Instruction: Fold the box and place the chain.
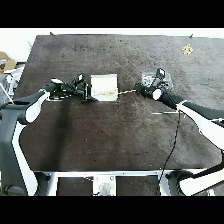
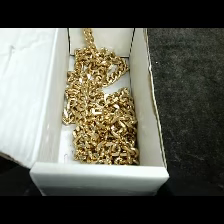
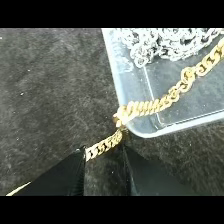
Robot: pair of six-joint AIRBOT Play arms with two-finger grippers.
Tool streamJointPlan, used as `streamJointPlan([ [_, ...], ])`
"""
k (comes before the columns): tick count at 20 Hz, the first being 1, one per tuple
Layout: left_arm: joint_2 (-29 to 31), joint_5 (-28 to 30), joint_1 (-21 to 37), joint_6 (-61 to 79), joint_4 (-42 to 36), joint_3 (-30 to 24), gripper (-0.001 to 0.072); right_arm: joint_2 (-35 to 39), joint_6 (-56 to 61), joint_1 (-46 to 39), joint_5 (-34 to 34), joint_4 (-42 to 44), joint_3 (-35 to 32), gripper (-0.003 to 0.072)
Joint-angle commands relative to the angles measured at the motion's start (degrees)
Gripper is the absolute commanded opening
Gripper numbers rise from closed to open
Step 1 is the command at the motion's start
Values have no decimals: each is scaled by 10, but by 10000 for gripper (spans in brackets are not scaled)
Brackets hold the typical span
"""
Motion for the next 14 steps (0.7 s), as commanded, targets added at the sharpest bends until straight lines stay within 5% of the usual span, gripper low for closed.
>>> streamJointPlan([
  [1, 0, 0, 0, 0, 0, 0, 281, -17, 1, 0, -14, 10, 9, 283],
  [5, 0, 0, 0, 0, 0, 0, 282, -17, 1, -4, -19, 10, 10, 279],
  [8, 0, 0, 0, 0, 0, 0, 282, -15, 11, -5, -36, 13, 10, 2],
  [14, 0, 0, 0, 0, 0, 0, 282, 103, -7, 38, -23, -19, 10, 1],
])
